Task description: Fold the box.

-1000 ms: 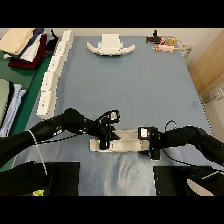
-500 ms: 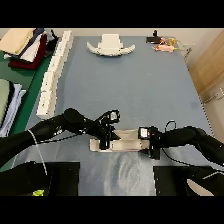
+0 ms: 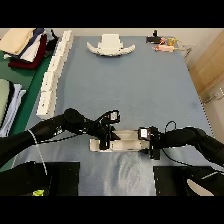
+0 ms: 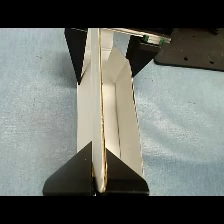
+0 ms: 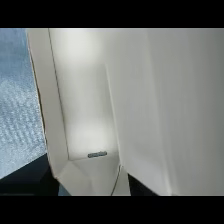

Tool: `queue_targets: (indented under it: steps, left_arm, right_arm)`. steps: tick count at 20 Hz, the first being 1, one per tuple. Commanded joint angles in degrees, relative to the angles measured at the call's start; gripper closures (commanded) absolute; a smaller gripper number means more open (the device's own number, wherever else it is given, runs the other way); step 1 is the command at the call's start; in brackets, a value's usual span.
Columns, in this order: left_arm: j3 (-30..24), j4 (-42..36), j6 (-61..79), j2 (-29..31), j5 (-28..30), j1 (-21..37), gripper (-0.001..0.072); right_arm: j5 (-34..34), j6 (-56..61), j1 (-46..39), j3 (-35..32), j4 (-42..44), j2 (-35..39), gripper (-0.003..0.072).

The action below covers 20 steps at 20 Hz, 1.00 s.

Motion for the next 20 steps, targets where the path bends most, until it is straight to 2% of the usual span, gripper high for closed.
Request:
queue_targets:
  steps: [1, 20]
  left_arm:
    - [0.0, 0.0, 0.0, 0.0, 0.0, 0.0, 0.0694]
    - [0.0, -0.4, 0.0, 0.0, 0.5, 0.0, 0.0694]
  right_arm:
    - [0.0, 0.0, 0.1, 0.4, -0.1, 0.1, 0.0180]
    - [0.0, 0.0, 0.0, 0.5, -1.0, 0.0, 0.0180]
